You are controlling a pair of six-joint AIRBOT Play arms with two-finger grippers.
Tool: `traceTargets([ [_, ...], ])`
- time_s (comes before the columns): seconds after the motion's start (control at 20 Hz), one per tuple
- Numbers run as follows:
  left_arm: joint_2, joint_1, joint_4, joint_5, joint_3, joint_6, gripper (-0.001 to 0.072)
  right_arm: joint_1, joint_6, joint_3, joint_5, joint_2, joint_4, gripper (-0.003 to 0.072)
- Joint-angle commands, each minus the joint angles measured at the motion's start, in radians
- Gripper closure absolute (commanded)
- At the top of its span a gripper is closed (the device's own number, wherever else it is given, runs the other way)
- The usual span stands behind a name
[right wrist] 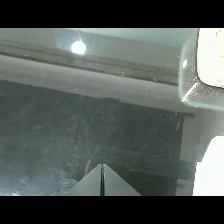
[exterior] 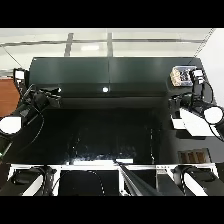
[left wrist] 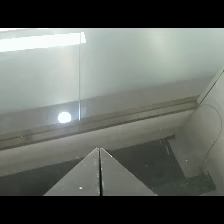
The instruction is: Fold the box and place the chain.
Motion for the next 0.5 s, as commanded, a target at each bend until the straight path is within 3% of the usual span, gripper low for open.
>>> traceTargets([
  [0.0, -0.001, -0.002, -0.039, 0.001, 0.000, -0.003, 0.0681, 0.000, 0.000, 0.000, -0.001, 0.000, 0.000, 0.0670],
  [0.15, -0.013, -0.002, -0.086, 0.116, 0.000, -0.003, 0.0682, 0.001, 0.001, 0.000, -0.148, -0.001, 0.049, 0.0670],
  [0.3, -0.050, -0.002, -0.106, 0.317, 0.000, -0.006, 0.0682, 0.004, 0.000, 0.000, -0.249, -0.005, 0.262, 0.0670],
  [0.4, -0.114, -0.008, -0.231, 0.389, 0.001, -0.132, 0.0681, 0.005, 0.000, 0.000, -0.354, -0.039, 0.332, 0.0665],
  [0.45, -0.157, -0.015, -0.239, 0.388, 0.003, -0.187, 0.0681, 0.005, 0.000, 0.000, -0.403, -0.069, 0.328, 0.0520],
])
